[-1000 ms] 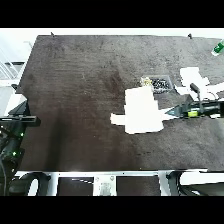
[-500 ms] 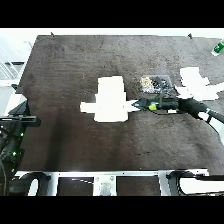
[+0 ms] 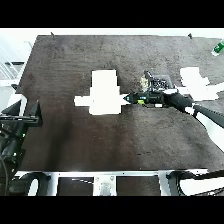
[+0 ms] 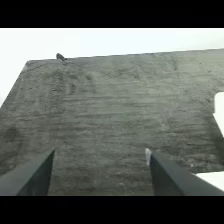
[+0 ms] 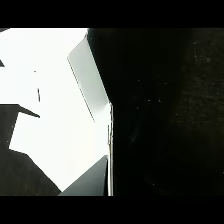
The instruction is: Fold the box and place the chain.
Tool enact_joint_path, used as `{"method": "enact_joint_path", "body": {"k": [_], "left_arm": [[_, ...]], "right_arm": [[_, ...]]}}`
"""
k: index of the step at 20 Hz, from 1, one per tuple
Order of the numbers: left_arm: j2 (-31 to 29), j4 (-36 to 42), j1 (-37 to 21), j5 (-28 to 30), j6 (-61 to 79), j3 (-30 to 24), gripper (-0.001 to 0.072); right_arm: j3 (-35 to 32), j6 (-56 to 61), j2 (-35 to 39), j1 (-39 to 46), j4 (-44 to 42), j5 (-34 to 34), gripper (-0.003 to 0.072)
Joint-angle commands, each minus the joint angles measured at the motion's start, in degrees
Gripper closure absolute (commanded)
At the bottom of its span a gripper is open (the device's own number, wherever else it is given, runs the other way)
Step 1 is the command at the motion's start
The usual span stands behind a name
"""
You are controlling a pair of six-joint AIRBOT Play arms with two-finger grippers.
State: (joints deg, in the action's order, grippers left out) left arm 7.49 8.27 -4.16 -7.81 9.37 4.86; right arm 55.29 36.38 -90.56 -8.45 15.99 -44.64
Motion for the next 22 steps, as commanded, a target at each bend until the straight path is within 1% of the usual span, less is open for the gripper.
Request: {"method": "enact_joint_path", "body": {"k": [1, 3, 5, 7, 10, 12, 13, 14, 17, 18, 20, 22], "left_arm": [[0.0, 0.1, 0.0, -5.1, 0.0, 0.2, 0.006], [1.3, 0.0, 0.0, -5.6, 0.0, 1.7, 0.006], [6.5, 0.0, 0.0, -5.6, 0.1, 5.0, 0.0061], [15.6, 0.0, 0.0, -7.4, 0.1, 9.8, 0.006], [32.5, -0.5, 0.0, -15.1, 0.1, 18.7, 0.006], [43.7, -2.8, 0.0, -21.0, -0.9, 25.6, 0.006], [49.2, -5.1, 0.0, -24.3, -3.2, 29.6, 0.006], [54.0, -8.3, 0.0, -27.3, -6.3, 33.5, 0.0061], [68.1, -21.5, 0.0, -38.5, -19.8, 47.6, 0.006], [72.4, -25.6, 0.1, -42.8, -24.0, 52.8, 0.006], [79.8, -31.3, 0.6, -49.7, -30.4, 62.8, 0.006], [86.0, -36.5, 1.7, -53.7, -36.8, 72.0, 0.006]], "right_arm": [[0.0, 0.0, 0.0, -1.1, -0.1, 1.6, 0.068], [-1.7, 0.9, 1.3, -1.6, -0.1, 5.0, 0.0681], [-3.2, 0.8, 2.6, -1.8, -0.3, 7.6, 0.0681], [-3.2, 0.6, 2.6, -1.7, -0.3, 7.8, 0.068], [-3.3, 0.4, 2.5, -1.8, 0.2, 7.8, 0.068], [-3.3, 0.4, 2.5, -1.8, 0.2, 7.8, 0.0679], [-3.3, 0.3, 2.5, -1.8, 0.2, 7.8, 0.0679], [-3.3, -0.2, 2.5, -1.8, 0.1, 7.8, 0.0679], [-3.3, -0.7, 2.4, -1.8, 0.1, 7.8, 0.0679], [-3.3, -0.7, 2.4, -1.8, 0.1, 7.8, 0.0678], [-3.3, -1.1, 2.4, -1.8, 0.1, 8.0, 0.0678], [-3.3, -1.3, 2.4, -1.8, 0.1, 8.1, 0.0678]]}}
